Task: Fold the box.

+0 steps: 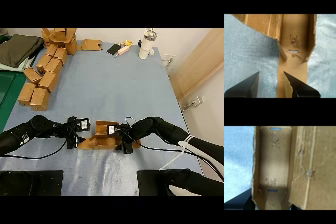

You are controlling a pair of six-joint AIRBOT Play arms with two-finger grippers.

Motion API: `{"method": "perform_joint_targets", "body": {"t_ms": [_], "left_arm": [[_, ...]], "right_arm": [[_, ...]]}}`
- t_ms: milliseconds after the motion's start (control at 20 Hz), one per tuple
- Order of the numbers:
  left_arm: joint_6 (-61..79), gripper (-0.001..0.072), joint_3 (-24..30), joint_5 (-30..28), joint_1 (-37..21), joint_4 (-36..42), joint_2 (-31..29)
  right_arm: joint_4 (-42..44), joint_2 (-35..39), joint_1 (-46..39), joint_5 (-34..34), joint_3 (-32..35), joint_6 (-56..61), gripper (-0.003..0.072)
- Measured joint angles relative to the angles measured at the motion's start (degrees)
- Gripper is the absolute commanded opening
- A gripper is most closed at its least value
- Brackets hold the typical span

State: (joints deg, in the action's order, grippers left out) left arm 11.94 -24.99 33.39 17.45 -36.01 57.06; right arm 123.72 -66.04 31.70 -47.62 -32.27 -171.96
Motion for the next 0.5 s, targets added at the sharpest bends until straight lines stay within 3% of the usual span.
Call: {"method": "perform_joint_targets", "body": {"t_ms": [350,400,500], "left_arm": [[0.0,0.0497,0.0,1.3,0.0,-0.1,0.0],[0.0,0.0649,0.0,2.2,0.0,-0.4,0.1],[0.0,0.0674,0.0,3.9,0.0,-1.5,0.1]], "right_arm": [[-0.3,0.0,0.9,0.7,0.0,0.0,0.0517],[-0.3,0.0,1.0,0.7,0.0,0.0,0.0517],[-0.4,0.0,1.0,0.7,0.0,0.0,0.0517]]}}
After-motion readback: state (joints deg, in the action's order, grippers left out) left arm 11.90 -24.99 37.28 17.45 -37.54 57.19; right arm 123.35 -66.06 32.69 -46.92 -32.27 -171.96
